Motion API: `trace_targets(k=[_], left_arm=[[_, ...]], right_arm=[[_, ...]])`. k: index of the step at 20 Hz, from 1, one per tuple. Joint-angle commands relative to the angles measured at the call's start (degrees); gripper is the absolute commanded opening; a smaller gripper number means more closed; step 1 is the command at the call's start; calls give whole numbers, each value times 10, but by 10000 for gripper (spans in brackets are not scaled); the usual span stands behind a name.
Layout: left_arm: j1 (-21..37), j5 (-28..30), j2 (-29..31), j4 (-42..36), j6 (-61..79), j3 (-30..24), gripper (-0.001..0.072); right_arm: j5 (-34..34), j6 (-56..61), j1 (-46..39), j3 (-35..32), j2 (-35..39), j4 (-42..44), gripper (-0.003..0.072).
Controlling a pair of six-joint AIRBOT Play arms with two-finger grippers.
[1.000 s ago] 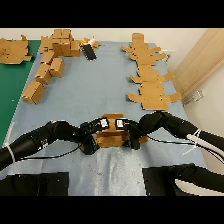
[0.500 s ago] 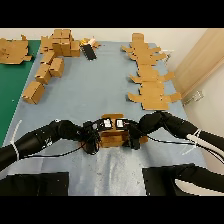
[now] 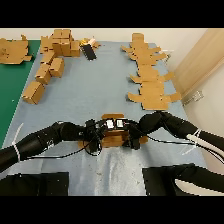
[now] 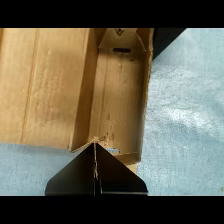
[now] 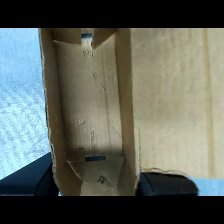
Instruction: Fold the box.
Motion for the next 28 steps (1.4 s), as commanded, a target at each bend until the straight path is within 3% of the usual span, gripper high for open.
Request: trace_targets(k=[1, 11, 15, 17, 23, 28], left_arm=[[-1, 11, 0, -4, 0, 1, 11], [19, 3, 0, 0, -10, 0, 12], [73, -98, 10, 75, -24, 1, 12], [74, -119, 11, 81, -24, 1, 12], [14, -68, 10, 79, -22, 1, 12], [-5, -68, 10, 78, -26, 1, 12]], right_arm=[[0, 0, 0, 0, 0, 0, 504], [0, 0, 0, 0, 0, 0, 504], [0, 0, 0, 0, 0, 0, 504], [0, 0, 0, 0, 0, 0, 504], [0, 0, 0, 0, 0, 0, 505], [0, 0, 0, 0, 0, 0, 504]])
